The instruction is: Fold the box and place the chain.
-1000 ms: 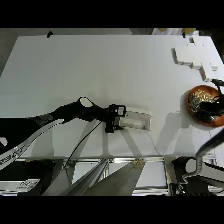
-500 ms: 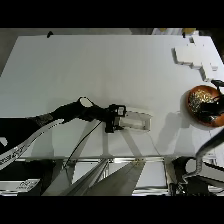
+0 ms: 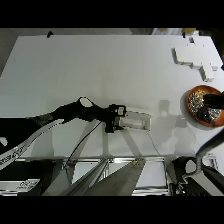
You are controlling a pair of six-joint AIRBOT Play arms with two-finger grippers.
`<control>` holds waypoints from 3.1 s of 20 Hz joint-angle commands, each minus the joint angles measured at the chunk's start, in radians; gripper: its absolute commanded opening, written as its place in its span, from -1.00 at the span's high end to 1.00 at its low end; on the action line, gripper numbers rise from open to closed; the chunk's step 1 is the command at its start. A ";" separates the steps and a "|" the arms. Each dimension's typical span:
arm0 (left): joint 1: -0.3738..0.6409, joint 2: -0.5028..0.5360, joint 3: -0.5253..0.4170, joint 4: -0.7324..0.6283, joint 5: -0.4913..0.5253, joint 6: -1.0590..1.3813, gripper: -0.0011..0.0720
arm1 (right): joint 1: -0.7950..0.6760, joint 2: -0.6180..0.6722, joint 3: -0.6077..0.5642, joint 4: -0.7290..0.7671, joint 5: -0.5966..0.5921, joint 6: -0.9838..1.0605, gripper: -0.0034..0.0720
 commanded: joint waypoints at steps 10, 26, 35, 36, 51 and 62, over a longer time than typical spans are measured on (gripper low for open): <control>-0.001 0.000 0.000 0.000 0.000 0.000 -0.10 | 0.304 0.367 -0.001 0.443 0.120 0.003 0.88; 0.000 0.000 0.000 0.000 0.000 0.000 -0.10 | 0.668 0.363 -0.071 0.566 -0.005 0.014 0.88; 0.000 0.000 0.000 0.000 0.000 0.000 -0.10 | 0.705 0.308 -0.161 0.562 -0.146 0.030 0.88; 0.000 0.000 0.000 0.000 0.000 0.000 -0.10 | 0.705 0.292 -0.172 0.565 -0.178 0.029 0.88; 0.000 0.000 0.000 0.000 0.000 0.000 -0.10 | 0.813 0.035 -0.187 0.469 -0.296 0.014 0.60; 0.000 0.000 0.000 0.000 0.000 0.000 -0.10 | 0.533 0.182 -0.066 0.093 0.204 -0.136 0.85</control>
